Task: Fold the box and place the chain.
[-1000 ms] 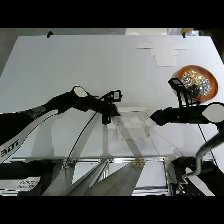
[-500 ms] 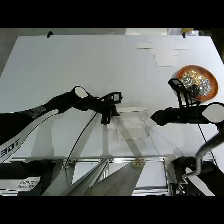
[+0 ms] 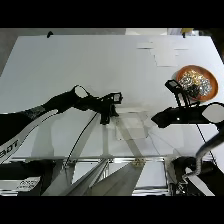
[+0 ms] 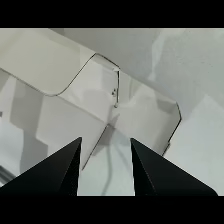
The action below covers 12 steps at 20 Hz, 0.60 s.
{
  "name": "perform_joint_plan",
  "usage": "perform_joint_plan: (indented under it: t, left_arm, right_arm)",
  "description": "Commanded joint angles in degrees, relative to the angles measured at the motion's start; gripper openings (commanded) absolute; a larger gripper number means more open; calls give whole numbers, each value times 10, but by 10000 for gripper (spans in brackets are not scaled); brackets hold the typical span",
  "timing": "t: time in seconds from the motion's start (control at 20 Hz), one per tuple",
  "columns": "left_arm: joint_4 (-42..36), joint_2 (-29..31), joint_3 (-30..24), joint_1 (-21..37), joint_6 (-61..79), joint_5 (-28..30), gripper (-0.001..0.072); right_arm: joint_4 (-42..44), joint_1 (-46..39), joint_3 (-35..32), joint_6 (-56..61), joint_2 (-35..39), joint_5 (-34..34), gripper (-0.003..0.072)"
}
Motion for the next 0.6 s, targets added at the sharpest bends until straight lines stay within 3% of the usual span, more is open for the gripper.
perform_joint_plan:
  t: [0.0, 0.55]
  left_arm:
    - [-2, 7, 14, 0, -19, -2, 0]
    - [27, -4, 14, 0, -2, -18, 2]
  right_arm:
    - [0, 1, 1, -12, 0, 3, 339]
    - [0, 1, 1, -12, 0, 8, 339]
